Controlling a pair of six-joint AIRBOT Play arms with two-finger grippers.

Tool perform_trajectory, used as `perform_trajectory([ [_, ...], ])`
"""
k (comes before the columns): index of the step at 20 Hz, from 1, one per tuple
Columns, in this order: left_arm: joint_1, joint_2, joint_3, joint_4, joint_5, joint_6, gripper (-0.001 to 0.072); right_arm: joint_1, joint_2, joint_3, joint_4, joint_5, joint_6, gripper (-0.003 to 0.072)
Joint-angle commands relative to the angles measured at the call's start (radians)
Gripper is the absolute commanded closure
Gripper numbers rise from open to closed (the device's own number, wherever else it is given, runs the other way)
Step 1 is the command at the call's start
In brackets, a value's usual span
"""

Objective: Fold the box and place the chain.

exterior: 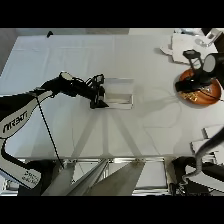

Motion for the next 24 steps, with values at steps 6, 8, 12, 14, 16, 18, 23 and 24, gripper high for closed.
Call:
perform_trajectory([
  [6, 0.000, 0.000, 0.000, 0.000, 0.000, 0.000, 0.0316, 0.357, 0.020, 0.001, 0.043, -0.042, 0.020, 0.0675],
  [8, 0.000, 0.000, 0.000, 0.000, 0.000, 0.000, 0.0316, 0.433, 0.020, 0.001, 0.056, -0.105, 0.067, 0.0675],
  [12, 0.000, 0.000, 0.000, 0.000, 0.000, 0.000, 0.0316, 0.540, 0.020, 0.001, 0.057, -0.203, 0.095, 0.0675],
  [14, 0.000, 0.000, 0.000, 0.000, 0.000, 0.000, 0.0316, 0.569, 0.019, 0.001, 0.072, -0.243, 0.097, 0.0675],
  [16, 0.000, 0.000, 0.000, 0.000, 0.000, 0.000, 0.0316, 0.573, 0.013, 0.001, 0.116, -0.286, 0.098, 0.0675],
  [18, 0.000, 0.000, 0.000, 0.000, 0.000, 0.000, 0.0316, 0.576, -0.005, 0.001, 0.148, -0.293, 0.097, 0.0675],
  [23, 0.000, 0.000, 0.000, 0.000, 0.000, 0.000, 0.0316, 0.611, -0.045, 0.001, 0.157, -0.364, 0.095, 0.0675],
  [24, 0.000, 0.000, 0.000, 0.000, 0.000, 0.000, 0.0316, 0.616, -0.053, 0.001, 0.167, -0.378, 0.095, 0.0675],
])
